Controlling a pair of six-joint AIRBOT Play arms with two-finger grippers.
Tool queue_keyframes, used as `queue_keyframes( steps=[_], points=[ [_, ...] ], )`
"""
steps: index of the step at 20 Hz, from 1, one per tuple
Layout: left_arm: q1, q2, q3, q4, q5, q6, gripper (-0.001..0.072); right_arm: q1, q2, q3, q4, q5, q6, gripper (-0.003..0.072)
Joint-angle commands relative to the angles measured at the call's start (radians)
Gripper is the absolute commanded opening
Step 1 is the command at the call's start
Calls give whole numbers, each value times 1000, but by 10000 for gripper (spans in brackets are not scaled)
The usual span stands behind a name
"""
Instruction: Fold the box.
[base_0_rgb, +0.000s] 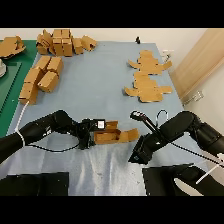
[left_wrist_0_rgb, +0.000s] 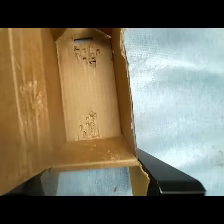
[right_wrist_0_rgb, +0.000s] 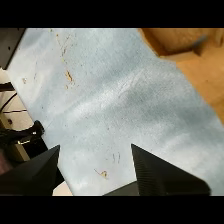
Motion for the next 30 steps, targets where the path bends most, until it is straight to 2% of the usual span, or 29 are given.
queue_keyframes(
  steps=[1,10,16,17,18,21,23,25,30],
  points=[
    [48,2,-1,31,-5,-21,532,0,-1,0,-3,26,3,720],
    [52,2,-1,8,-12,0,532,2,-1,0,24,154,61,720],
    [52,2,-1,8,-29,16,532,14,-7,-25,49,265,462,719],
    [52,2,-1,8,-34,16,532,14,-19,-25,50,270,497,486],
    [52,2,-1,8,-37,16,532,15,-34,-25,51,277,523,2],
    [52,2,-1,8,-56,16,532,37,-90,-22,108,423,527,2],
    [52,2,-1,8,-64,15,532,39,-152,0,254,495,391,0],
    [52,2,-1,8,-64,16,532,39,-238,43,406,531,218,-1],
    [48,2,-1,10,-68,23,533,39,-457,209,489,520,46,-1]
  ],
)
